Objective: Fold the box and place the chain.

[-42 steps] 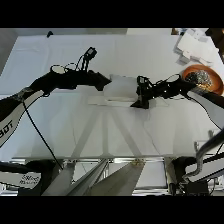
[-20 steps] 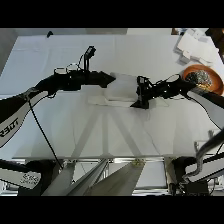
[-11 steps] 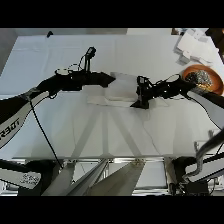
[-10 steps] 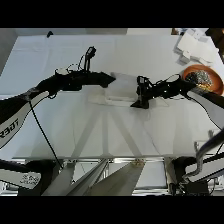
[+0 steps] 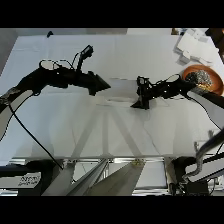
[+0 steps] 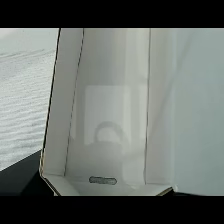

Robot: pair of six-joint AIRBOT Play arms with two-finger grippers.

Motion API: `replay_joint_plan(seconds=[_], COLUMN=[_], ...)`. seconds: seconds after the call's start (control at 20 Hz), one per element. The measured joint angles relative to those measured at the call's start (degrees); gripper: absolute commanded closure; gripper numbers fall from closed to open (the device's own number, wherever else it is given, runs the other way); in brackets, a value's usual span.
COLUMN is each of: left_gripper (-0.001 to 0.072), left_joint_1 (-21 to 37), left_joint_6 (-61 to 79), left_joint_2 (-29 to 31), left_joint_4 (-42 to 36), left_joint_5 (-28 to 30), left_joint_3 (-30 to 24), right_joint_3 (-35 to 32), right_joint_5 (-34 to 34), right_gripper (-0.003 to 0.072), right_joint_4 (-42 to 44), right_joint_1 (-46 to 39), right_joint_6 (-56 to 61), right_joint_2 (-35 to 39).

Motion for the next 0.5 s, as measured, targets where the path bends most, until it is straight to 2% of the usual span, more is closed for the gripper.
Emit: replay_joint_plan(seconds=[0.05, 0.15, 0.2, 0.35, 0.5], left_gripper=[0.0585, 0.0197, 0.0057, 0.0048, 0.0048], left_joint_1=[0.3, 0.7, 0.7, 1.0, 1.0], left_joint_6=[0.0, 0.0, 0.3, 4.4, 14.0], left_joint_2=[0.3, 0.4, 0.4, -1.0, -3.8], left_joint_4=[3.2, 9.5, 12.1, 16.5, 18.4], left_joint_5=[-0.6, 0.6, 2.9, 10.1, 13.2], left_joint_3=[0.0, -0.2, -0.2, -0.3, -0.3], right_joint_3=[0.0, 0.0, 0.0, 0.0, 0.0], right_joint_5=[0.0, 0.0, 0.0, 0.0, 0.0], right_gripper=[0.0096, 0.0096, 0.0096, 0.0096, 0.0096], right_joint_4=[0.0, 0.0, 0.0, 0.1, 0.1], right_joint_1=[0.0, 0.0, 0.0, 0.0, 0.0], right_joint_6=[0.1, 0.1, 0.1, 0.1, 0.1], right_joint_2=[0.0, 0.0, 0.0, 0.0, 0.0])
